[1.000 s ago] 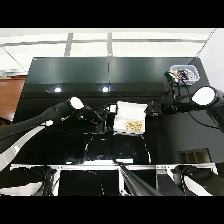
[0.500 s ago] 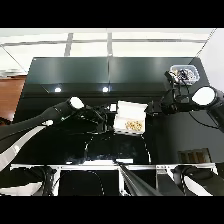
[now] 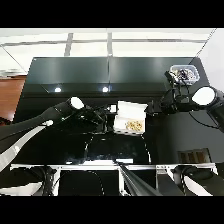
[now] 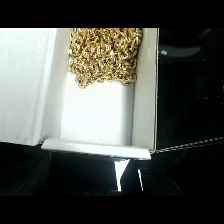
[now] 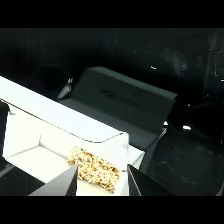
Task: Fold the box and place the chain.
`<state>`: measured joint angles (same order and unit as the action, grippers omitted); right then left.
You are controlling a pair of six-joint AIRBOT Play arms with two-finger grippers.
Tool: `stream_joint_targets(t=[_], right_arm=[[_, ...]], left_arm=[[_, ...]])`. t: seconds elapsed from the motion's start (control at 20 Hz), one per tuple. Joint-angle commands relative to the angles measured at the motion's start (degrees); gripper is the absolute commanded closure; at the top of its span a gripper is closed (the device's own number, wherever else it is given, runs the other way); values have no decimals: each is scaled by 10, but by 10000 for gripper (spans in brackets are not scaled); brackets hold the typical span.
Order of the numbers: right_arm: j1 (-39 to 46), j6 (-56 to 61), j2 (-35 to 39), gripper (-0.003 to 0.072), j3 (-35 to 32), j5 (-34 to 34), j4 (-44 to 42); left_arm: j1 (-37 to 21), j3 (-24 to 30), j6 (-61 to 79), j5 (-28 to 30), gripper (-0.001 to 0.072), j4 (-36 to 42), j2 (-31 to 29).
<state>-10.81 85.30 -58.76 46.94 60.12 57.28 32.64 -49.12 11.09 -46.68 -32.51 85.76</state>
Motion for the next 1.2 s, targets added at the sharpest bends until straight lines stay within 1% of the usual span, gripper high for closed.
stream_joint_targets(t=[0.0, 0.1, 0.3, 0.4, 0.45, 0.5, 0.55, 0.6, 0.65, 0.75, 0.9, 1.0, 1.05, 1.1, 1.15], right_arm=[[0, 0, 0, 313, 0, 0, 0], [0, 0, 0, 313, 0, 0, 0], [0, 0, 0, 313, 0, 0, 0], [0, 0, 0, 312, 0, 0, 0], [0, 0, 0, 313, 0, 0, 0], [0, 0, 0, 313, 0, 0, 0], [0, 0, 0, 313, 0, 1, 0], [0, -1, 0, 313, 0, 1, 0], [2, -3, 0, 313, 1, 1, 1], [13, -3, 0, 313, 10, 5, 0], [26, -4, 0, 312, 43, 7, 0], [26, -11, 0, 311, 64, 0, -2], [26, -12, 0, 252, 72, -3, -3], [26, -17, 0, 64, 78, -5, -3], [26, -27, 0, 52, 80, -11, -3]], left_arm=[[12, -6, 0, 4, 3, 0, 4], [14, -7, -11, 16, 4, 2, 5], [14, -7, -11, 16, 5, 1, 5], [14, -7, -11, 16, 39, 1, 5], [14, -7, -11, 14, 124, 1, 5], [14, -7, -11, 10, 262, 2, 5], [14, -7, -11, 10, 319, 2, 5], [14, -7, -12, 10, 358, 2, 4], [13, -7, -19, 13, 374, -1, 2], [13, -7, -47, 31, 377, -3, -7], [13, -7, -54, 66, 377, -5, -19], [13, -7, -54, 71, 378, -14, -17], [13, -7, -57, 71, 378, -18, -16], [13, -7, -72, 73, 377, -25, -14], [13, -7, -86, 75, 378, -32, -12]])
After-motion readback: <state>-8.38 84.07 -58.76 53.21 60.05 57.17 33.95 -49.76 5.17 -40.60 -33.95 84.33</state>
